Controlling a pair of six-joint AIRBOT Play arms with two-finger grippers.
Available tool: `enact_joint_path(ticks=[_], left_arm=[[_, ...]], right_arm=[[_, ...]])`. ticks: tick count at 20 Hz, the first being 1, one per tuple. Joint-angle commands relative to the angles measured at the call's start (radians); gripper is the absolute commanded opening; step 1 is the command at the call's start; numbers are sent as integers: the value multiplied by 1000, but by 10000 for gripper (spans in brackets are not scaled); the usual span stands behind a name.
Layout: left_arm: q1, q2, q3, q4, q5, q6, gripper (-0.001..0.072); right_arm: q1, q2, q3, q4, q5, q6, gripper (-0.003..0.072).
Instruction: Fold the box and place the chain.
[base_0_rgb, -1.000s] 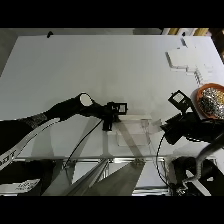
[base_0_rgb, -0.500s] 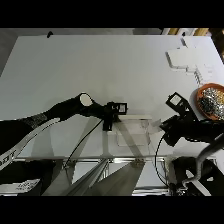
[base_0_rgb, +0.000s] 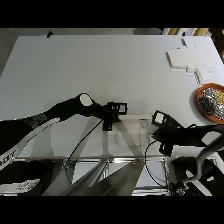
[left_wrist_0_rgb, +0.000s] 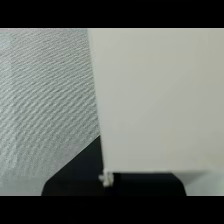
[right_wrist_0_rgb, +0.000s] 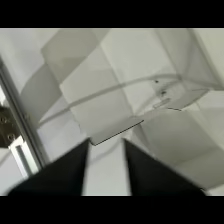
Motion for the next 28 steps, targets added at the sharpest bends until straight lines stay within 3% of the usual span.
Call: enact_joint_path(ticks=[1,2,10,20,28], left_arm=[[0,1,1,0,0,0,10],[0,1,1,0,0,0,10],[0,1,1,0,0,0,10],[0,1,1,0,0,0,10],[0,1,1,0,0,0,10]], right_arm=[[75,17,-73,-78,-85,-182,517],[100,36,-92,-120,-116,-186,601],[288,67,-216,-170,-360,-183,646],[313,-27,-251,-228,-471,-182,655],[312,-26,-156,-211,-455,-183,652]])
